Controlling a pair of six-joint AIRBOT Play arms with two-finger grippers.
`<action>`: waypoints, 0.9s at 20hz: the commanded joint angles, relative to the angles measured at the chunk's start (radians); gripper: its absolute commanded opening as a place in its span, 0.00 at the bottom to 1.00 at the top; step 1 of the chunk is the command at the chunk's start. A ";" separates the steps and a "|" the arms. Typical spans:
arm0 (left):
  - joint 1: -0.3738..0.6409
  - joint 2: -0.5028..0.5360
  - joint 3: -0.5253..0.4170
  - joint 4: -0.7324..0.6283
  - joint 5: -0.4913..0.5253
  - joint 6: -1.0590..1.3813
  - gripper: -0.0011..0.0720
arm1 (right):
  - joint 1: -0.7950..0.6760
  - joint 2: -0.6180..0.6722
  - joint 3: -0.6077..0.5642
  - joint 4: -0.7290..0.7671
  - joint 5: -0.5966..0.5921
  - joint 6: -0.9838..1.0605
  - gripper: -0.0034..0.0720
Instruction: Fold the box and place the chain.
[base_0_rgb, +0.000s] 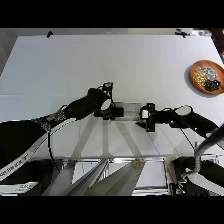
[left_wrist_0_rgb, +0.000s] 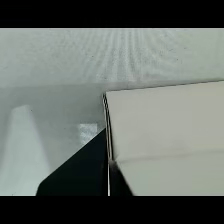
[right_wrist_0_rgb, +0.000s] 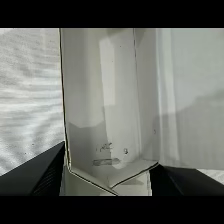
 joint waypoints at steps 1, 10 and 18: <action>0.000 -0.002 -0.001 -0.009 -0.018 0.008 0.20 | 0.001 0.000 0.000 0.000 0.000 0.000 0.66; 0.000 -0.002 -0.001 -0.010 -0.016 0.009 0.03 | 0.001 0.000 0.000 0.000 0.000 0.000 0.66; 0.000 0.023 0.000 -0.014 -0.013 0.083 0.69 | 0.001 0.000 0.000 0.000 0.000 0.000 0.66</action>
